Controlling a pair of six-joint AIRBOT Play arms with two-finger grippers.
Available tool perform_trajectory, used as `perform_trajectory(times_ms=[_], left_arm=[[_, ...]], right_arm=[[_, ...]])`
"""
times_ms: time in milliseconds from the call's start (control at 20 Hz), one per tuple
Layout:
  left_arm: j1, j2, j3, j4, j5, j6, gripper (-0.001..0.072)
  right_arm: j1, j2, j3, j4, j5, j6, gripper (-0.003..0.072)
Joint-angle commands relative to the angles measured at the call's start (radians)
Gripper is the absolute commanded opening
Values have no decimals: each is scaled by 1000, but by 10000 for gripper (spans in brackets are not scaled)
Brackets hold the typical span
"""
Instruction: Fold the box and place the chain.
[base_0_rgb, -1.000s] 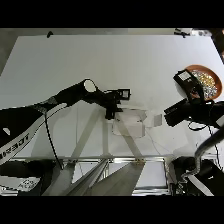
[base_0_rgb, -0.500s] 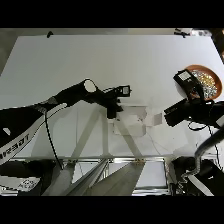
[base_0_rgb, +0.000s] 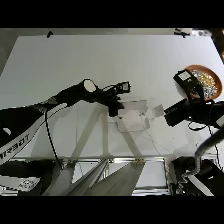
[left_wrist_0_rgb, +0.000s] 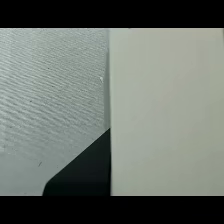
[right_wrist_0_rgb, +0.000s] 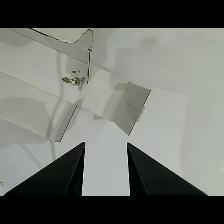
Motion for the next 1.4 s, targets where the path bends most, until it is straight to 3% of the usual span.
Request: perform_trajectory(times_ms=[0,650,950,1000,1050,1100,1350], left_arm=[[0,0,0,22,-2,1,7],[0,-26,0,49,-42,0,12],[-2,-26,0,49,-43,0,12],[-2,-26,0,49,-44,0,12],[-2,-26,0,49,-44,0,12],[-2,-26,0,48,-44,0,12],[-2,-26,0,48,-40,0,12]], right_arm=[[0,0,0,0,0,0,296],[0,0,0,0,0,-8,296],[0,-7,-33,37,30,-394,294],[0,-7,-55,72,30,-454,251],[0,-7,-76,111,29,-499,78],[0,-7,-93,139,29,-531,8],[0,-6,-102,148,18,-555,14]])
